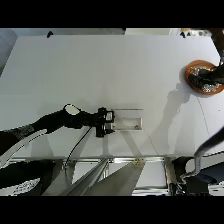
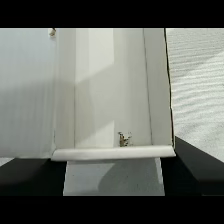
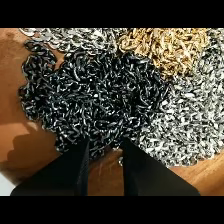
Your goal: Fold the box and place the chain.
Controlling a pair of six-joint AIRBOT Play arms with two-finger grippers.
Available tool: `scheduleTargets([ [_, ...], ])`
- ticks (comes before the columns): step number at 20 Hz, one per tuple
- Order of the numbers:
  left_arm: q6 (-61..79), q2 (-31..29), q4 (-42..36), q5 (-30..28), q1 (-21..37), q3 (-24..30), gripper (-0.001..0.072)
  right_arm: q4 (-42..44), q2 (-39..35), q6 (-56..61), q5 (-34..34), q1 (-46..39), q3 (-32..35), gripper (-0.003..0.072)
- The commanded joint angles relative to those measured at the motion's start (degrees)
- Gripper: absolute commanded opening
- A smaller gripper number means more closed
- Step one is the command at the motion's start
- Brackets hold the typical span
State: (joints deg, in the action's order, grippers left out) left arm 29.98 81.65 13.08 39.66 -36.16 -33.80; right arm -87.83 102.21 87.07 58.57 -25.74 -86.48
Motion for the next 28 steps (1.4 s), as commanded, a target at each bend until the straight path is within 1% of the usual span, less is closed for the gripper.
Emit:
scheduleTargets([
  [1, 0.0, 0.0, 0.0, 0.0, 0.0, 0.0, 0.0211, -1.3, 1.4, 0.5, -1.0, -0.1, -0.1, 0.0191],
  [7, 0.0, 0.0, 0.0, 0.0, 0.0, 0.0, 0.0211, -2.0, 1.8, 0.6, -1.2, -0.1, -0.1, 0.0176],
  [8, 0.0, 0.0, 0.0, 0.0, 0.0, 0.0, 0.0211, -1.9, 2.1, 0.6, -1.5, -0.1, -0.1, 0.0165],
  [9, 0.0, 0.0, 0.0, 0.0, 0.0, 0.0, 0.0211, -1.9, 2.1, 0.6, -1.8, -0.1, -0.1, 0.0109],
  [10, 0.0, 0.0, 0.0, 0.0, 0.0, 0.0, 0.0211, -1.9, 2.1, 0.5, -2.2, -0.1, -0.1, 0.0037],
  [11, 0.0, 0.0, 0.0, 0.0, 0.0, 0.0, 0.0211, -1.9, 2.1, 0.5, -2.5, -0.1, -0.1, 0.002],
  [15, 0.0, 0.0, 0.0, 0.0, 0.0, 0.0, 0.0211, -1.9, 0.5, -0.6, -2.1, -0.1, -0.1, 0.0019],
  [18, 0.0, 0.0, 0.0, 0.0, 0.0, 0.0, 0.0211, -1.7, -5.3, -3.6, -1.5, 0.0, -0.1, 0.0019],
  [21, 0.0, 0.0, 0.0, 0.0, 0.0, 0.0, 0.0211, -1.7, -14.2, -8.1, 2.8, 0.0, -0.1, 0.0019],
  [23, 0.0, 0.0, 0.0, 0.0, 0.0, 0.0, 0.0211, -0.4, -19.8, -8.7, 6.1, 0.0, -0.1, 0.0019],
  [25, 0.0, 0.0, 0.0, 0.0, 0.0, 0.0, 0.0211, 4.0, -24.9, -9.8, 9.4, 0.0, -0.1, 0.0019],
  [28, 0.0, 0.0, 0.0, 0.0, 0.0, 0.0, 0.0211, 16.2, -31.5, -14.0, 16.1, 0.0, -0.1, 0.0019],
])
